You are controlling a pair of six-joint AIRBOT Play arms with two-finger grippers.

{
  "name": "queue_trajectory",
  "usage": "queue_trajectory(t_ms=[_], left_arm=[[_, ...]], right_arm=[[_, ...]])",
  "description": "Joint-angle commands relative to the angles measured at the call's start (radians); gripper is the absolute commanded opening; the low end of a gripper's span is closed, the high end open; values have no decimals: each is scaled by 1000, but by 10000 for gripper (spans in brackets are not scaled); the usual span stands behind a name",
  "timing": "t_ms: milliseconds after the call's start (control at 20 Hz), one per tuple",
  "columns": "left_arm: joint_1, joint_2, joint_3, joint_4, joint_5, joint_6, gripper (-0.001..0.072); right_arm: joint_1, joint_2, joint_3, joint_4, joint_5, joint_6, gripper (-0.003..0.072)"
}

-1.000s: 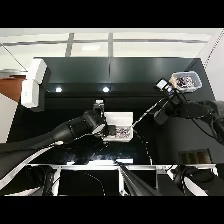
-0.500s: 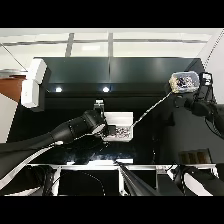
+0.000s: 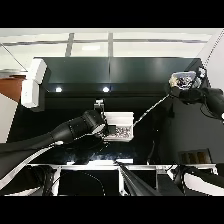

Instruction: Fold the box and place the chain.

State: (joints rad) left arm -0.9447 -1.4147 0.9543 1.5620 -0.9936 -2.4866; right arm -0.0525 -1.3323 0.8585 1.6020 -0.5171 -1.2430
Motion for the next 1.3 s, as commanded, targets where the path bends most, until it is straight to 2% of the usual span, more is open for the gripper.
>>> queue_trajectory(t_ms=[0,200,250,300,450,500,550,600,750,900,950,1050,1250], left_arm=[[0,0,1,0,5,0,32],[0,0,1,0,5,0,32],[0,0,1,0,5,0,32],[0,0,1,0,5,0,32],[0,0,1,0,5,0,32],[0,0,1,0,5,0,32],[0,0,1,0,5,0,32],[0,0,1,0,5,0,32],[0,0,1,0,6,0,32],[0,0,1,0,6,0,32],[0,0,1,0,5,0,32],[0,0,1,0,5,0,32],[0,0,1,0,5,0,32]], right_arm=[[24,-100,95,21,-48,72,535],[30,-156,142,19,-53,142,532],[29,-167,148,17,-53,156,488],[30,-176,153,18,-51,159,413],[27,-183,153,12,-43,169,357],[27,-183,156,3,-49,168,249],[28,-183,163,-6,-72,164,108],[27,-182,169,-5,-93,161,25],[27,-155,204,-5,-189,88,24],[27,-53,230,29,-238,-83,20],[27,1,242,81,-266,-185,20],[27,111,288,205,-394,-404,21],[29,350,354,380,-611,-595,21]])
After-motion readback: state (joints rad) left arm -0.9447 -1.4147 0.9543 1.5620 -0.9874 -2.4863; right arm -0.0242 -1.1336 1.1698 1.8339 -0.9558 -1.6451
